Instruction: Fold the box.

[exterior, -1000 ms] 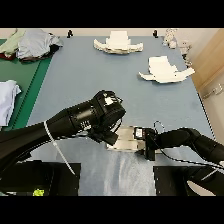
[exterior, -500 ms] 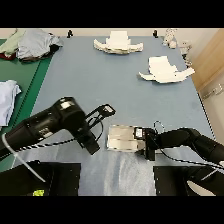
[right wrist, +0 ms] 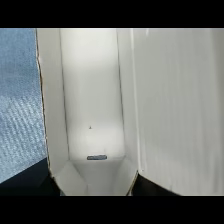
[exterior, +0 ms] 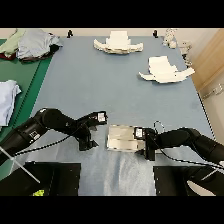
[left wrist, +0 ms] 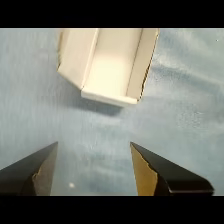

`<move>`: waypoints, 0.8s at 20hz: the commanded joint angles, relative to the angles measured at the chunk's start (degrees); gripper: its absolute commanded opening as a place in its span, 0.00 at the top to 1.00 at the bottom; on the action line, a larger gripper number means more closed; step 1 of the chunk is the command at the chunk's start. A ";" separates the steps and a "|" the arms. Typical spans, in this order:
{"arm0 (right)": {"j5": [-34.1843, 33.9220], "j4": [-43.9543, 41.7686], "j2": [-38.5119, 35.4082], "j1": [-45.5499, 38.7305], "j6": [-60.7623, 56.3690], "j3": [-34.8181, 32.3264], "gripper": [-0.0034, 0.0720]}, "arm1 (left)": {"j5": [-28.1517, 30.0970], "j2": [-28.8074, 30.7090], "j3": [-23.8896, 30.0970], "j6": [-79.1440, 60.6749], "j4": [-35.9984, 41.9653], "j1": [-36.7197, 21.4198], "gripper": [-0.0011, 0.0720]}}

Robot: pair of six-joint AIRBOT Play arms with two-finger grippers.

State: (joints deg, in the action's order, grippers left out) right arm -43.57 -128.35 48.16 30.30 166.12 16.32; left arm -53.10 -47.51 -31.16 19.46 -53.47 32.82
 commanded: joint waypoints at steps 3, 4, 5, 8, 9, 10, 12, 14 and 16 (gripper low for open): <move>0.02 0.00 0.00 0.04 -0.02 0.04 0.28 | 8.02 -9.01 2.36 -31.47 17.40 -1.33 0.03; 0.02 0.00 0.00 0.02 -0.02 0.04 0.28 | 8.15 -10.45 2.36 -31.95 17.75 -0.96 0.03; 0.02 0.00 0.00 0.04 -0.02 0.04 0.28 | 8.07 -11.72 2.36 -31.98 17.70 -0.59 0.03; 0.02 0.02 0.00 0.04 -0.02 0.04 0.28 | 7.87 -13.66 2.40 -32.06 17.55 0.87 0.03; 0.02 0.00 0.00 0.04 -0.02 0.04 0.29 | 7.89 -13.68 2.58 -32.09 17.44 1.18 0.03; 0.02 0.00 0.00 0.02 -0.02 0.04 0.28 | 7.52 -13.68 2.78 -32.06 17.44 1.18 0.03; 0.02 0.00 0.00 0.04 -0.02 0.04 0.28 | 7.04 -13.68 3.32 -32.06 17.29 1.18 0.03; 0.02 0.02 0.00 0.04 -0.02 0.04 0.29 | 7.17 -13.68 3.69 -31.89 17.70 1.92 0.03; 0.02 0.00 0.00 0.04 -0.02 0.04 0.28 | 8.22 -13.68 3.80 -31.06 18.12 3.28 0.03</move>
State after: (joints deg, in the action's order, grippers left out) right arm -43.55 -128.33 48.16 30.30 166.12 16.32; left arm -45.63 -60.99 -27.68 -12.01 -35.94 34.83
